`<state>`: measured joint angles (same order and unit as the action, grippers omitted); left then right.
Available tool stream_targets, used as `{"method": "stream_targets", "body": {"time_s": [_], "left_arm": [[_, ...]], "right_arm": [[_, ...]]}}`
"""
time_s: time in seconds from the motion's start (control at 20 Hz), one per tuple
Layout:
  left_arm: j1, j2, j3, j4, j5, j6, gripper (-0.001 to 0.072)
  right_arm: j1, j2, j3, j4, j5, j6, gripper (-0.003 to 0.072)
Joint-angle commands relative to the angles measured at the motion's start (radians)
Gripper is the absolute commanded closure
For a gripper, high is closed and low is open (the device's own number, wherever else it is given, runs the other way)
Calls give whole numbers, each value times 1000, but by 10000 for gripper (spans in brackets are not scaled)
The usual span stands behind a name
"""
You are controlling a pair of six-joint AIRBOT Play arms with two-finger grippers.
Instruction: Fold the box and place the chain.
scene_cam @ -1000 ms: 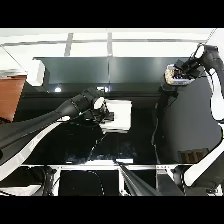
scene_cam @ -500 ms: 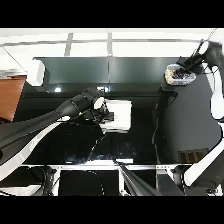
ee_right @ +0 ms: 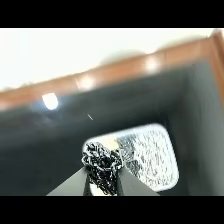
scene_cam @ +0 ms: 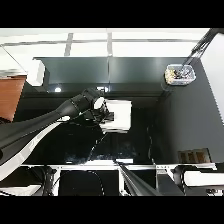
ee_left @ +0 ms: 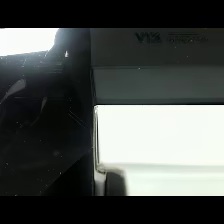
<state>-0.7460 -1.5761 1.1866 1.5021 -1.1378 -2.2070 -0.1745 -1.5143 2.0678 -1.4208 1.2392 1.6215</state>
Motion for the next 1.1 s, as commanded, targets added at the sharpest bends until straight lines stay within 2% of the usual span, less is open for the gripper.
{"method": "stream_targets", "body": {"time_s": [0.0, 0.15, 0.25, 0.45, 0.7, 0.8, 1.05], "left_arm": [[0, 0, 0, 0, 0, 0, 686], [0, 0, 0, 0, 0, 0, 686], [0, 0, 0, 0, 0, 0, 686], [0, 0, 0, 0, 1, 0, 686], [0, 0, 0, 1, 0, 0, 686], [0, 0, 0, 1, 0, 0, 686], [0, 0, 0, 0, 1, 0, 686]], "right_arm": [[22, 182, 1, 26, 14, -38, 675], [53, 287, 1, 93, 24, -56, 675], [75, 341, 1, 150, 72, -60, 675], [136, 391, -5, 299, 285, -94, 674], [311, 402, -109, 376, 508, -99, 674], [408, 402, -167, 377, 498, -100, 673], [534, 383, -237, 444, 327, -101, 673]]}}
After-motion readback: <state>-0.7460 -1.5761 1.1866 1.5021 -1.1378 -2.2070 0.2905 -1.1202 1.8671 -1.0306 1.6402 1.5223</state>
